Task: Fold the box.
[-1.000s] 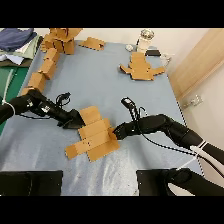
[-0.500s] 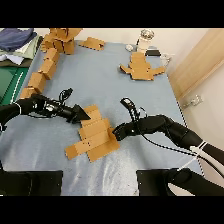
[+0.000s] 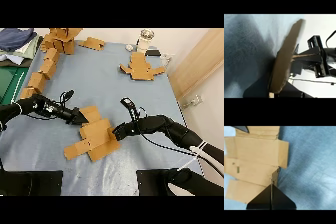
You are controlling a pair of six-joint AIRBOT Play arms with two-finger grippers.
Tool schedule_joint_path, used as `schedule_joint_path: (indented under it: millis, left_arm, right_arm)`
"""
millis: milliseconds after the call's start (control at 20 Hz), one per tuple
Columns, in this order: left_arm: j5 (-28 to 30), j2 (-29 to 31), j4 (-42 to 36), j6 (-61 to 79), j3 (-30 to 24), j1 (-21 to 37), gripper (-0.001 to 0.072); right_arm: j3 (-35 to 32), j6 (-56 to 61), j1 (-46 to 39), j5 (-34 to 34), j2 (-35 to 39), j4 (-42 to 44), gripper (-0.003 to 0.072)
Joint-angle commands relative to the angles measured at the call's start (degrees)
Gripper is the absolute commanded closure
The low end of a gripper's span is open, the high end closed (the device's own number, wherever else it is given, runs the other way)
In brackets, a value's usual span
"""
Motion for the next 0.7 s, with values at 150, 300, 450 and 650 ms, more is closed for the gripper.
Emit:
schedule_joint_path:
  millis: [150, 300, 450, 650]
  left_arm:
    - [0.2, -1.03, -4.26, 11.1, 1.25, -1.84, 0.0698]
    - [-4.15, -0.57, -3.3, 18.84, 5.84, -2.82, 0.0699]
    - [1.53, 3.15, 2.8, 21.18, 10.05, -7.13, 0.0699]
    - [13.4, 9.62, 2.69, 31.5, 9.22, -15.21, 0.0699]
  right_arm:
    - [0.46, 0.11, -0.72, 0.28, 0.04, -4.15, 0.0328]
    - [6.14, 9.68, -5.27, -0.61, 1.64, -17.29, 0.0324]
    - [14.71, 19.17, -11.26, -2.97, 5.46, -26.62, 0.0327]
    - [16.31, 20.48, -12.81, -9.29, 6.84, -23.63, 0.0683]
